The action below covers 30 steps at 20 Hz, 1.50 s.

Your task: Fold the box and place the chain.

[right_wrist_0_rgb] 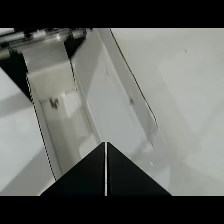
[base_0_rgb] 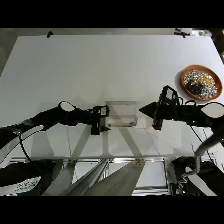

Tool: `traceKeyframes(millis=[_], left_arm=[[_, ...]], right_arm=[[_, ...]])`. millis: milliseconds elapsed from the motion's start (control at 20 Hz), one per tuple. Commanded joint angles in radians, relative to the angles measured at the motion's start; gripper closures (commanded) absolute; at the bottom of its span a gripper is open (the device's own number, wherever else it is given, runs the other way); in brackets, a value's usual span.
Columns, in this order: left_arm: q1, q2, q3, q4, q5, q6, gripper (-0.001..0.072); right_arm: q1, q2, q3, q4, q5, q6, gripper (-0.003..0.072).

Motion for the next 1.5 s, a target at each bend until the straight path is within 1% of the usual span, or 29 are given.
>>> traceKeyframes(millis=[0,100,200,350,550,650,850,1000,1100,1200,1300,1400,1450], left_arm=[[0.000,0.000,0.001,0.000,0.000,0.000,0.0378],[0.000,0.000,0.001,0.000,0.000,0.000,0.0378],[0.000,0.000,0.001,0.000,0.000,0.000,0.0378],[0.000,0.000,0.001,0.000,0.000,0.000,0.0378],[0.000,0.000,0.001,0.000,0.000,0.000,0.0378],[0.000,0.000,0.001,0.000,0.000,0.000,0.0378],[0.000,0.000,0.001,0.000,0.000,0.000,0.0378],[0.000,0.000,0.001,0.000,0.000,0.000,0.0378],[0.000,0.000,0.001,0.001,0.000,0.000,0.0378],[0.000,0.000,0.001,0.000,0.000,0.000,0.0378],[0.000,0.000,0.001,0.000,0.000,0.000,0.0378],[0.000,0.000,0.001,0.000,0.000,0.000,0.0378],[0.000,0.000,0.001,0.000,0.000,0.000,0.0378]], right_arm=[[0.158,-0.060,0.001,0.084,-0.220,0.055,0.0676],[0.209,-0.114,0.001,0.101,-0.338,0.067,0.0679],[0.216,-0.161,0.001,0.131,-0.399,0.079,0.0679],[0.216,-0.245,0.001,0.130,-0.477,0.166,0.0678],[0.216,-0.364,0.001,0.126,-0.483,0.232,0.0677],[0.216,-0.388,0.001,0.126,-0.463,0.232,0.0677],[0.216,-0.354,0.015,0.126,-0.424,0.231,0.0677],[0.215,-0.266,0.037,0.091,-0.408,0.233,0.0677],[0.215,-0.188,0.037,-0.027,-0.408,0.284,0.0678],[0.216,-0.128,0.037,-0.253,-0.376,0.418,0.0679],[0.216,-0.112,0.037,-0.450,-0.279,0.494,0.0680],[0.216,-0.113,0.037,-0.607,-0.140,0.492,0.0680],[0.216,-0.113,0.037,-0.671,-0.089,0.480,0.0679]])
